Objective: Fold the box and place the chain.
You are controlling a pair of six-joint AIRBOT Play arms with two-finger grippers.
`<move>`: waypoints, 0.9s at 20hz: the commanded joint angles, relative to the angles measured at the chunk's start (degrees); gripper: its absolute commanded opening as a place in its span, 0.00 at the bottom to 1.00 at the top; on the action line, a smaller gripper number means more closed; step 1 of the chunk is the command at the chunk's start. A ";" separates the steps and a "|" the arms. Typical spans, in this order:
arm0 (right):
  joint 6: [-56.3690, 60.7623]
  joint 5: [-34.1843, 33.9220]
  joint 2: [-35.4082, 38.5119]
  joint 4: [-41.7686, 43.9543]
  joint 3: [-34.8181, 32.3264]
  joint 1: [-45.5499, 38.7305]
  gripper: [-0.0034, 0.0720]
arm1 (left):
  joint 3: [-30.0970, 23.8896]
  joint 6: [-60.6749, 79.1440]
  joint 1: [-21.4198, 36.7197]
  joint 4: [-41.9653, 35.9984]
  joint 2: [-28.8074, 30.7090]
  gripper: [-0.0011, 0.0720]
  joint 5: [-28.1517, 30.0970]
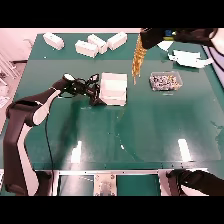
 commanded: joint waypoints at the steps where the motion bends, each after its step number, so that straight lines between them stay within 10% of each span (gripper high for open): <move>1: -0.02 -0.52 -2.34 1.95 -0.02 1.70 0.05 | 0.07 0.00 0.04 -0.02 0.04 0.82 0.02; 18: 0.00 -3.41 -12.85 8.22 -8.92 1.64 0.04 | 0.07 0.00 0.04 -0.28 0.04 0.82 -0.15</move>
